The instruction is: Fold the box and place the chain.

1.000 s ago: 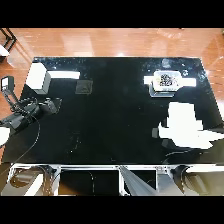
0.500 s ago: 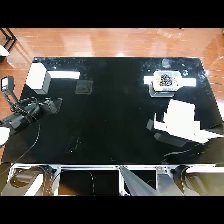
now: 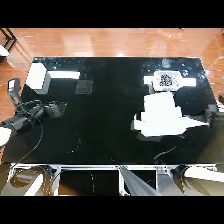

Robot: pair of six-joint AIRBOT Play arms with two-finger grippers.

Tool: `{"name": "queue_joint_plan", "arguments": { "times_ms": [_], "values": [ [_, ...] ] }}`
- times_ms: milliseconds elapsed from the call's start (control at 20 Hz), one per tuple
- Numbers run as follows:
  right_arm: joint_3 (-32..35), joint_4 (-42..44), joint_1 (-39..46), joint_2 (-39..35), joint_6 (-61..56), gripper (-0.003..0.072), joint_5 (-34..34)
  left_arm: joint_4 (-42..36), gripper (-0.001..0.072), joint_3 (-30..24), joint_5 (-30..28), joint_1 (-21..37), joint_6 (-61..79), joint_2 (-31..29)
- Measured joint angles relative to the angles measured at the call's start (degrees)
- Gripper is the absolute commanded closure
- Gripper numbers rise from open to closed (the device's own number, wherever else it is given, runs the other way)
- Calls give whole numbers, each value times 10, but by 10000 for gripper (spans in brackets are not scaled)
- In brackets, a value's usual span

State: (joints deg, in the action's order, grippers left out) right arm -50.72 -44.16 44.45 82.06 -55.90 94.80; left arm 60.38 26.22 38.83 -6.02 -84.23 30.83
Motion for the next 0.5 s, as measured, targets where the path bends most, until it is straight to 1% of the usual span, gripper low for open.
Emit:
{"name": "queue_joint_plan", "arguments": {
  "times_ms": [150,300,400,500],
  "values": [
    [32,36,-114,-55,-18,667,-47,-9,69,0,26,-24,-3,5],
    [50,52,-227,-119,-47,667,-105,-28,69,0,13,-35,-34,23],
    [62,59,-289,-168,-60,667,-146,-45,69,3,10,-38,-41,51],
    [88,61,-344,-226,-67,667,-199,-69,70,10,30,-38,-27,95]
  ]
}}
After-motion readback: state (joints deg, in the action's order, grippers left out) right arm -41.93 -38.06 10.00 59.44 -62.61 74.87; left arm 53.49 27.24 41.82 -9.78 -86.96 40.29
